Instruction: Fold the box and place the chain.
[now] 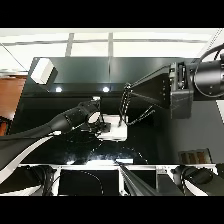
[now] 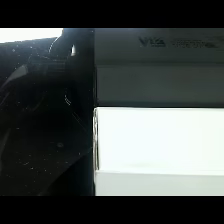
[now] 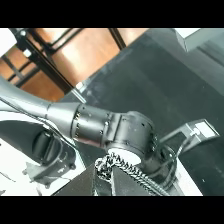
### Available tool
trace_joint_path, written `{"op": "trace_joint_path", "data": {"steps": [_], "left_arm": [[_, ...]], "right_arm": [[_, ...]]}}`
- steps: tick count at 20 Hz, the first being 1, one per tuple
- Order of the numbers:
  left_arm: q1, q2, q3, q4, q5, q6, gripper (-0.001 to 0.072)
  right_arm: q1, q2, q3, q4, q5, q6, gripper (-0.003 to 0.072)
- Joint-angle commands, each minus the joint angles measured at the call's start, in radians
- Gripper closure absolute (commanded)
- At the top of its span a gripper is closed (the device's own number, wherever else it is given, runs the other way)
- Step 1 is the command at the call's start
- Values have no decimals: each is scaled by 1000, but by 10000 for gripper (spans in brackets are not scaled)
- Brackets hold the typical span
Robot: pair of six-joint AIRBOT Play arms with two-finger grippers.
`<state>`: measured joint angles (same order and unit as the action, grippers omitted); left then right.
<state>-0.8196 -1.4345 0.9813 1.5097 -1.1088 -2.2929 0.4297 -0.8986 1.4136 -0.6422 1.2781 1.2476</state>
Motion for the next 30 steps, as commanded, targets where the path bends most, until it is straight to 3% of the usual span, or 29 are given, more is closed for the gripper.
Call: {"op": "trace_joint_path", "data": {"steps": [1, 4, 8, 16, 21, 30], "left_arm": [[0, 0, 0, 0, 0, 0, 680], [0, 0, 0, 0, 0, 0, 680], [0, 0, 0, 0, 0, 0, 680], [0, 0, 0, 0, 0, 0, 680], [0, 0, 0, 0, 0, 0, 680], [0, 0, 0, 0, 0, 0, 680]], "right_arm": [[3, -5, 0, -22, -9, -6, 648], [3, -11, -31, -67, 5, 2, 648], [3, -11, -192, -87, -10, 1, 648], [88, -66, -496, -88, -203, -1, 648], [100, -133, -514, -92, -269, -15, 649], [100, -133, -514, -95, -261, -15, 648]]}}
